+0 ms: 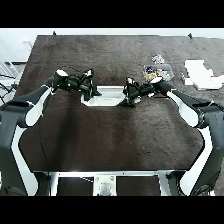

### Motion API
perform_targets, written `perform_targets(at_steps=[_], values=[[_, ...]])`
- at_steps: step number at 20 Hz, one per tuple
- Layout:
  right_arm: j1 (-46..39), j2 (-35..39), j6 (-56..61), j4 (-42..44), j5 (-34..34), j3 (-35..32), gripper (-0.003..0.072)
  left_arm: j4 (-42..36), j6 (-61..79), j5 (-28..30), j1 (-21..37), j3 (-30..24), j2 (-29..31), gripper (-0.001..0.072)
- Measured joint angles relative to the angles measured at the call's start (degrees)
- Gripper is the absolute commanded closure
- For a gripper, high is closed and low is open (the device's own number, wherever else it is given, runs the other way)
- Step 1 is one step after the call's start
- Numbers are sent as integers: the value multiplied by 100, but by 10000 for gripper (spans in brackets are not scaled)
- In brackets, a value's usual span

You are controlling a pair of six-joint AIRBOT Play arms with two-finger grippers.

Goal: Fold the box and place the chain.

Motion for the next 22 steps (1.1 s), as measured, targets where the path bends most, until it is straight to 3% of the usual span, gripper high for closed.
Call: perform_targets(at_steps=[22], values=[[-35, -39, 98, 42, -120, 4, 183, 0, -7, 17, 0, 2, 2, 688]])
